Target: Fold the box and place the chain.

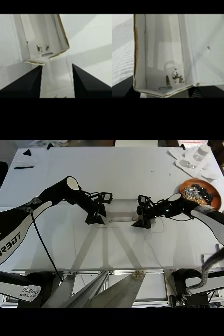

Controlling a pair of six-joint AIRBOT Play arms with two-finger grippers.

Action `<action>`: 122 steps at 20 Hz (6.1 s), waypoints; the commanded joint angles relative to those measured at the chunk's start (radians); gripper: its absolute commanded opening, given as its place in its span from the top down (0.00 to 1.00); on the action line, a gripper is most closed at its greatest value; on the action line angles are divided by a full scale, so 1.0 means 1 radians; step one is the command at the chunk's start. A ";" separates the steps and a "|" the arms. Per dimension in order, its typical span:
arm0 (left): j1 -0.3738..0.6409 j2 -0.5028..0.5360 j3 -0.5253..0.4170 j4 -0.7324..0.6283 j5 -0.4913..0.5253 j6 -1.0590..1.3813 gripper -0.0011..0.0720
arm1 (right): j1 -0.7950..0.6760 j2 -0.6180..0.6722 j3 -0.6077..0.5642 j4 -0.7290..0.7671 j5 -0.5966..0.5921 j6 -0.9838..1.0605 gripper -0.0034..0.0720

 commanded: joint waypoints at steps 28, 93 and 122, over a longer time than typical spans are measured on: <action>-0.037 -0.043 0.000 -0.079 0.087 -0.012 0.72 | 0.000 0.000 0.000 0.000 0.000 0.000 0.27; 0.064 0.158 -0.365 -0.415 0.286 -1.062 0.74 | 0.000 0.000 0.000 0.000 0.000 0.000 0.27; 0.054 0.187 -0.365 -0.477 0.311 -1.017 0.66 | 0.000 0.000 0.000 0.000 0.000 0.000 0.27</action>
